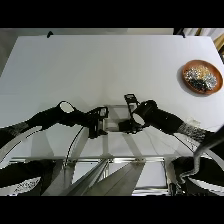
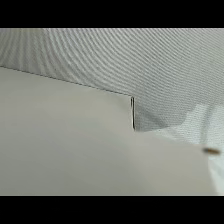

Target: Fold the box and place the chain.

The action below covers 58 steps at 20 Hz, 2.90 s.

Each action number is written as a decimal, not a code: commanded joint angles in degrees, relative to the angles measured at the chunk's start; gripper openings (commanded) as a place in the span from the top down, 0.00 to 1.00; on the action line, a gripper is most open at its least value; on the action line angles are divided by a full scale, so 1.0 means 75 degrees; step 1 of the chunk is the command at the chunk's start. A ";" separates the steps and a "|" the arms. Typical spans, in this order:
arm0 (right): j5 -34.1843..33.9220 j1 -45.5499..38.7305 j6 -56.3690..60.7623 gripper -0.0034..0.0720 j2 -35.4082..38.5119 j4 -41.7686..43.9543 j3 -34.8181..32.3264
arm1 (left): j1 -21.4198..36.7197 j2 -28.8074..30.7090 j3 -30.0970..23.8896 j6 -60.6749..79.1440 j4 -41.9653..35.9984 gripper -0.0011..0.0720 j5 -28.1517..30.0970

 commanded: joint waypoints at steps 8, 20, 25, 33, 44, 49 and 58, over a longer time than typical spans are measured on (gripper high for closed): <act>0.0256 -0.0012 0.1189 0.90 -0.0012 -0.0504 0.0050 | 0.0000 0.0000 -0.0003 -0.0015 -0.0006 0.61 0.0000; 0.0172 -0.0015 0.1396 0.61 -0.0003 -0.0650 0.0181 | 0.0000 0.0000 -0.0003 -0.0015 -0.0006 0.61 0.0000; 0.0204 -0.0154 0.1387 0.61 -0.0006 -0.0676 0.0353 | 0.0000 0.0000 -0.0003 -0.0015 -0.0006 0.61 0.0000; 0.0224 -0.0050 0.1384 0.75 -0.0175 -0.0621 0.0344 | 0.0000 0.0000 -0.0003 -0.0015 -0.0006 0.61 0.0000; 0.0431 0.0015 0.1361 0.73 -0.0175 -0.0612 0.0306 | 0.0000 0.0000 -0.0003 -0.0015 -0.0006 0.61 0.0000; 0.0391 0.0122 0.1364 0.77 -0.0175 -0.0682 0.0303 | 0.0000 0.0000 -0.0003 -0.0015 -0.0006 0.61 0.0000; 0.0382 0.0125 0.1355 0.95 -0.0181 -0.0705 0.0189 | 0.0000 0.0000 -0.0003 -0.0015 -0.0009 0.61 0.0000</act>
